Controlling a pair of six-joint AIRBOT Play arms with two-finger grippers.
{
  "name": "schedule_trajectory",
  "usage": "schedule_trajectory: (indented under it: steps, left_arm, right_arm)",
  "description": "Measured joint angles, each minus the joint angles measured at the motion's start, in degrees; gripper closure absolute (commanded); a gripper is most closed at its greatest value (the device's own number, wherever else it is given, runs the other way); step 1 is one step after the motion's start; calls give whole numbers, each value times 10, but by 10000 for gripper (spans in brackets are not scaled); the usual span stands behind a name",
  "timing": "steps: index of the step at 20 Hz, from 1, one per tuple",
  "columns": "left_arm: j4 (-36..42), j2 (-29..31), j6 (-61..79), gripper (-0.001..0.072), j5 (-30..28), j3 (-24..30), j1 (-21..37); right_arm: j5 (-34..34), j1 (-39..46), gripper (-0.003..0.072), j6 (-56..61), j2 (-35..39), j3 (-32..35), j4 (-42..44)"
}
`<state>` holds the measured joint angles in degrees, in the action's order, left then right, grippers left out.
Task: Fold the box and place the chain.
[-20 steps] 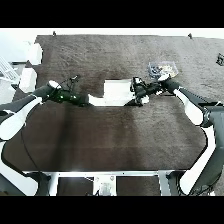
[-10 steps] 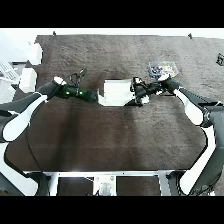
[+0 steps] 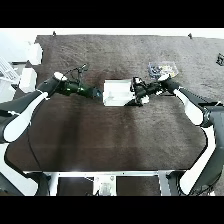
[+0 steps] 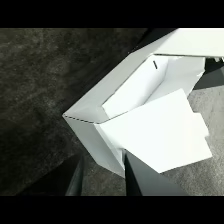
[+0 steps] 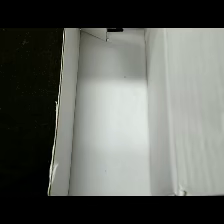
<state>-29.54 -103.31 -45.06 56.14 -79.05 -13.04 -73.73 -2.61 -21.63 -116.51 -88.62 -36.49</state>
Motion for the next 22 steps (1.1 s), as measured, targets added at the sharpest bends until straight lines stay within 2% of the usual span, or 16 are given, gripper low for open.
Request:
schedule_trajectory:
  steps: [4,5,6,7,22]
  left_arm:
    - [0,0,4,407,6,-1,-1]
    - [0,0,4,318,8,-1,-1]
    - [0,0,4,138,10,-1,-1]
    - [0,0,4,117,11,-1,-1]
    - [6,0,-30,114,14,-1,-2]
  right_arm:
    - [0,0,147,0,0,0,0]
    - [0,0,147,0,0,0,0]
    - [0,0,147,0,0,0,0]
    - [0,0,147,0,0,0,0]
    - [0,0,147,0,0,0,0]
